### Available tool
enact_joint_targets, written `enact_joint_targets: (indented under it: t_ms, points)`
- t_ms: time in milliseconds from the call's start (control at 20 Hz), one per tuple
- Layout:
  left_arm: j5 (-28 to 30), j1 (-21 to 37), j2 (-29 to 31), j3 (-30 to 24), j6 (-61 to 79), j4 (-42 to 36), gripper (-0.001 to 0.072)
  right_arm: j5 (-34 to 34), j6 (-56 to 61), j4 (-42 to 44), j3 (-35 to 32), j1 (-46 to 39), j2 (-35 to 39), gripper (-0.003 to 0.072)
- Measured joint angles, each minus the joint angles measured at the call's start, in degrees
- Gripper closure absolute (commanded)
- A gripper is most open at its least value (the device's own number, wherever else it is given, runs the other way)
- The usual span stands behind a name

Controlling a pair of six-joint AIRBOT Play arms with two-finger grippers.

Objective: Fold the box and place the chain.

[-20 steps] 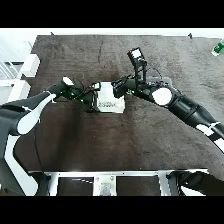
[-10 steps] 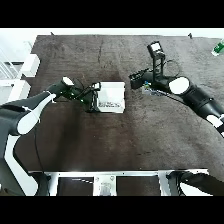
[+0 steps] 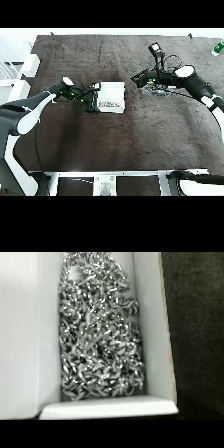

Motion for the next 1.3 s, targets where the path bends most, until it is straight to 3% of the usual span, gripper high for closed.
enact_joint_targets:
  t_ms: [300,800,900,1200,1300]
  points:
    - [0.0,0.0,0.0,0.0,0.0,0.0,0.0240,4.5,-4.1,1.0,4.5,-0.4,-7.1,0.0419]
    - [0.0,0.0,0.0,0.0,0.0,0.0,0.0240,11.1,-9.2,1.8,5.6,1.1,-9.1,0.0410]
    - [0.0,0.0,0.0,0.0,0.0,0.0,0.0240,13.7,-9.7,2.0,5.6,1.3,-9.2,0.0370]
    - [0.0,0.0,0.0,0.0,0.0,0.0,0.0240,21.3,-11.3,2.9,6.4,2.4,-9.2,0.0369]
    - [0.0,0.0,0.0,0.0,0.0,0.0,0.0240,22.6,-11.6,2.2,6.5,3.7,-9.2,0.0319]
